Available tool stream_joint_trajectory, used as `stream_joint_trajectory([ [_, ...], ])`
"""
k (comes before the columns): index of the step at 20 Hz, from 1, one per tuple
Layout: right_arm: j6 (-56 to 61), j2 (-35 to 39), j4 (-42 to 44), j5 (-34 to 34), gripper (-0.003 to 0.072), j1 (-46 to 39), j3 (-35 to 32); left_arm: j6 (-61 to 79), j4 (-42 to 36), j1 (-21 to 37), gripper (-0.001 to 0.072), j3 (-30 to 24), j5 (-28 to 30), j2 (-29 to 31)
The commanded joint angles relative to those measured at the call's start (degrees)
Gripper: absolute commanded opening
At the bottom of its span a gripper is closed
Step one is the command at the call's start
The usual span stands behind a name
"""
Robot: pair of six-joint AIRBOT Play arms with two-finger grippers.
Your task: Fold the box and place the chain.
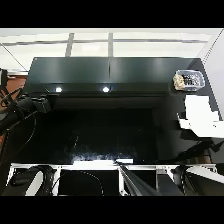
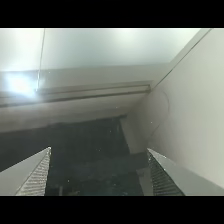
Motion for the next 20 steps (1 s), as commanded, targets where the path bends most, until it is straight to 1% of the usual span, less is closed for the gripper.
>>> stream_joint_trajectory([
  [1, -16.17, -12.61, 10.93, 20.74, 0.0701, -2.58, 8.66, 0.00, 0.02, 0.00, 0.0711, 0.00, 0.11, -1.20],
  [2, -16.55, -14.73, 11.19, 22.38, 0.0701, -2.45, 9.29, 0.00, 0.02, 0.00, 0.0711, 0.00, 0.11, -1.36],
  [5, -21.33, -17.53, 15.41, 22.51, 0.0698, -2.23, 9.42, -0.52, 0.02, 0.00, 0.0711, 0.00, 0.11, -1.36],
  [6, -22.40, -18.08, 16.52, 22.56, 0.0591, -2.21, 9.42, -0.59, 0.02, 0.00, 0.0711, 0.00, 0.11, -1.36],
  [7, -24.00, -18.49, 17.38, 22.58, 0.0536, -2.08, 9.42, -0.61, 0.02, 0.00, 0.0711, 0.00, 0.13, -1.36],
  [11, -25.86, -19.28, 18.12, 23.54, 0.0537, -1.20, 9.42, -0.59, 0.04, 0.00, 0.0710, 0.00, 0.87, -1.36],
  [13, -25.81, -20.61, 17.44, 25.53, 0.0537, -0.04, 9.40, -0.59, 0.04, 0.00, 0.0711, 0.00, 0.87, -1.36],
  [16, -25.79, -21.11, 15.87, 24.94, 0.0535, 3.06, 9.40, -0.59, 0.04, 0.00, 0.0711, 0.00, 0.85, -1.36],
  [17, -25.81, -21.11, 15.17, 24.74, 0.0422, 4.04, 9.40, -0.61, 0.02, 0.00, 0.0710, 0.00, 0.85, -1.36],
  [18, -25.81, -21.11, 14.25, 24.41, 0.0292, 4.96, 9.40, -0.59, 0.04, 0.00, 0.0711, 0.00, 0.85, -1.36],
  [20, -26.82, -21.07, 13.77, 25.05, 0.0083, 6.10, 9.40, -0.59, 0.04, 0.00, 0.0711, 0.00, 0.85, -1.36],
])
